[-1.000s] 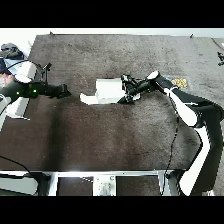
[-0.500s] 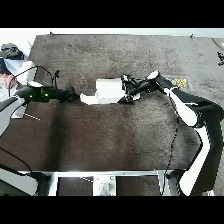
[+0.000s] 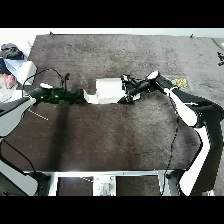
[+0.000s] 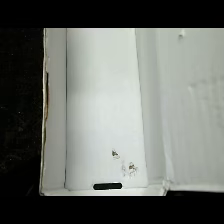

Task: Fold the box and place the chain.

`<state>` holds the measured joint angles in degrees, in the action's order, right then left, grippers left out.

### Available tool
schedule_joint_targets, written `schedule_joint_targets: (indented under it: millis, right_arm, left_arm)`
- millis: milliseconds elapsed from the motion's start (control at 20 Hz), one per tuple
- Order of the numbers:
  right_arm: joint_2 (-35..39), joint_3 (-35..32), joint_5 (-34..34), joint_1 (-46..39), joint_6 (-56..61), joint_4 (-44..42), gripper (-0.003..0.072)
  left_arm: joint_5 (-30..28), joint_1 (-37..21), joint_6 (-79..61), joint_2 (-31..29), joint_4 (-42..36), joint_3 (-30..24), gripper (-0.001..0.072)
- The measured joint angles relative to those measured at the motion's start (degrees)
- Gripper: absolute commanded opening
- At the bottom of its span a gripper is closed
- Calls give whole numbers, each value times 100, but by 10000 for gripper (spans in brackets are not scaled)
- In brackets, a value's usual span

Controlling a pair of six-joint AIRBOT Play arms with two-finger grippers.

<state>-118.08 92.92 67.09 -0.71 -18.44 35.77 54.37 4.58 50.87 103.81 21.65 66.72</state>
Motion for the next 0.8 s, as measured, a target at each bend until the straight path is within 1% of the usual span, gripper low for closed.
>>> schedule_joint_targets:
  millis: [100,150,200,450,500,800]
  right_arm:
    - [0,0,0,0,0,-2,531]
    - [0,0,0,0,0,0,531]
    - [0,0,0,0,0,-2,531]
    - [0,0,0,0,0,-2,531]
    - [0,0,0,0,-2,-2,531]
    - [0,0,0,0,0,-2,531]
  left_arm:
    - [120,44,-20,15,-74,107,14]
    - [184,59,-31,17,-87,186,143]
    - [245,66,-28,22,-105,264,219]
    - [592,76,-28,26,-136,551,224]
    - [634,79,-31,24,-140,575,237]
    - [758,234,-33,22,-81,719,249]
